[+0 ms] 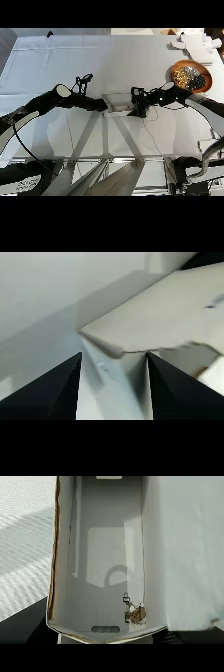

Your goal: Fold the box and place the chain.

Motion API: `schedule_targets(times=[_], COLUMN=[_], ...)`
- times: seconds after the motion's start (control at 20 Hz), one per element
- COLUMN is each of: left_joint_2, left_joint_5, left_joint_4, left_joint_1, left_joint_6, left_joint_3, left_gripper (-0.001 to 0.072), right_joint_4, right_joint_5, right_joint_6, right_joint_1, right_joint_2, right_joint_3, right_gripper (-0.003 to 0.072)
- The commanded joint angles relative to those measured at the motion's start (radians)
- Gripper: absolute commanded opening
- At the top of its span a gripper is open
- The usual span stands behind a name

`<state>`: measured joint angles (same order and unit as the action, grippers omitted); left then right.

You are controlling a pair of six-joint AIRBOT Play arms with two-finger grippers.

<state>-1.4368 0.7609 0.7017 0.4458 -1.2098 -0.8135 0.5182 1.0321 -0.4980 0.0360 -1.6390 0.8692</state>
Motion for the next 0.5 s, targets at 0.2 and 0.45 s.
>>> schedule_targets(times=[0.2,0.45], left_joint_2=[0.0,-0.001], left_joint_5=[-0.019,0.117], left_joint_4=[0.32,0.588], left_joint_1=[0.084,0.13], left_joint_6=[-0.304,-0.59], left_joint_3=[-0.108,-0.206], left_gripper=[0.0457,0.0454], right_joint_4=[0.001,0.001], right_joint_5=[0.0,0.0], right_joint_6=[0.0,0.0], right_joint_1=[0.0,0.0], right_joint_2=[0.0,0.0], right_joint_3=[0.0,0.0], right_gripper=[0.0398,0.0398])
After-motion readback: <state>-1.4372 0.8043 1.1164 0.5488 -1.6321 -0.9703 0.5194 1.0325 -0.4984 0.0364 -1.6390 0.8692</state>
